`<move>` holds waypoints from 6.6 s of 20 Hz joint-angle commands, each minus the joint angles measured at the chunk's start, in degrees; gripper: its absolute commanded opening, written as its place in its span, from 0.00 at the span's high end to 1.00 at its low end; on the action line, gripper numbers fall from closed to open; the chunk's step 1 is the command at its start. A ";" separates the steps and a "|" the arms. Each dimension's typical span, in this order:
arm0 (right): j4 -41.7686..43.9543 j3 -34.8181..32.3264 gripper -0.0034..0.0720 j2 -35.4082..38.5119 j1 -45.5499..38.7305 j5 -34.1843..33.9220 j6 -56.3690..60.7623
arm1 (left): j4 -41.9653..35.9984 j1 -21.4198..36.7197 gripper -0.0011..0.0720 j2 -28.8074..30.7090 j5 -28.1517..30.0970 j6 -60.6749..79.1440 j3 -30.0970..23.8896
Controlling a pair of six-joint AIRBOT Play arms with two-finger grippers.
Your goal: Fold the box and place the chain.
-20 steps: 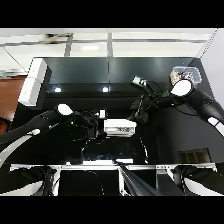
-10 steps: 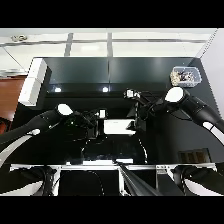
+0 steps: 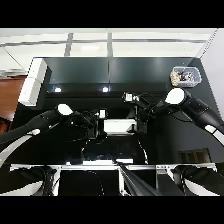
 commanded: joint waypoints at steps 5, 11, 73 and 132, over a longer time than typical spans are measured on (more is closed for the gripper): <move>-2.56 -0.04 0.03 0.02 1.20 -3.56 0.00 | 0.02 -0.02 0.43 -0.02 0.02 -0.02 0.07; -2.54 -0.90 0.37 -0.11 1.20 -5.20 0.00 | 0.02 -0.02 0.43 -0.02 0.00 -0.02 0.07; -4.28 2.58 0.93 10.01 -7.10 -3.63 40.22 | 0.20 0.00 0.43 0.00 -0.17 -0.26 0.22; -23.93 2.34 0.93 12.41 -21.42 0.04 52.70 | 59.36 21.73 0.53 16.04 -42.84 -86.27 25.77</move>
